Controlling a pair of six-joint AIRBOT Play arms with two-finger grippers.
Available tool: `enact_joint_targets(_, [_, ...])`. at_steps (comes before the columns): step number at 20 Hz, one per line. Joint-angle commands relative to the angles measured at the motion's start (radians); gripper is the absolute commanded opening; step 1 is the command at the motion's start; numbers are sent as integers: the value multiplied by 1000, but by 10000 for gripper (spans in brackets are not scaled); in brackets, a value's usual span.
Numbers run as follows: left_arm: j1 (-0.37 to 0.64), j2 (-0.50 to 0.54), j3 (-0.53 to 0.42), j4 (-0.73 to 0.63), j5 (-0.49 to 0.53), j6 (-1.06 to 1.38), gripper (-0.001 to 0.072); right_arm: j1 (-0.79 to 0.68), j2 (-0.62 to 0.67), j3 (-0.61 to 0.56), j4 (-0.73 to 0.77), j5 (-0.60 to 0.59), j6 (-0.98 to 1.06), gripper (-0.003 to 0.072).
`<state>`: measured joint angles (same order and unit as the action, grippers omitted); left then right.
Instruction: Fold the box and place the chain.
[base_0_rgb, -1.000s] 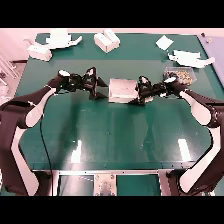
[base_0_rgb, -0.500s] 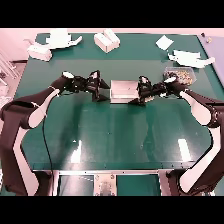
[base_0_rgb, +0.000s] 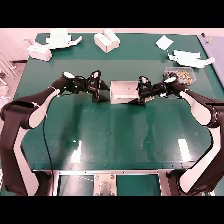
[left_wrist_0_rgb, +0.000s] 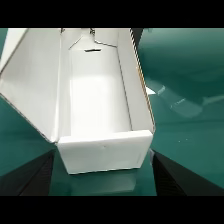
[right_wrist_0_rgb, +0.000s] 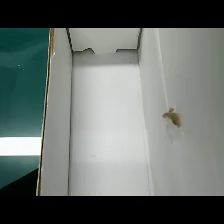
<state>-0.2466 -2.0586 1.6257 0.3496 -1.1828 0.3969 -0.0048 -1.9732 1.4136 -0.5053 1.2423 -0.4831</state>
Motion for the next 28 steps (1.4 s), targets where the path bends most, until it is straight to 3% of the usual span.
enact_joint_targets(1, [0,-1,1,9,0,-26,698,0,0,0,0,0,0,624])
enact_joint_targets(4, [0,0,1,8,74,-31,698,0,0,0,0,0,0,624])
enact_joint_targets(20, [0,-1,1,-23,-13,-3,717,0,0,0,0,0,0,624])
enact_joint_targets(28, [-29,-7,1,-25,29,-3,717,0,0,0,0,0,0,624])
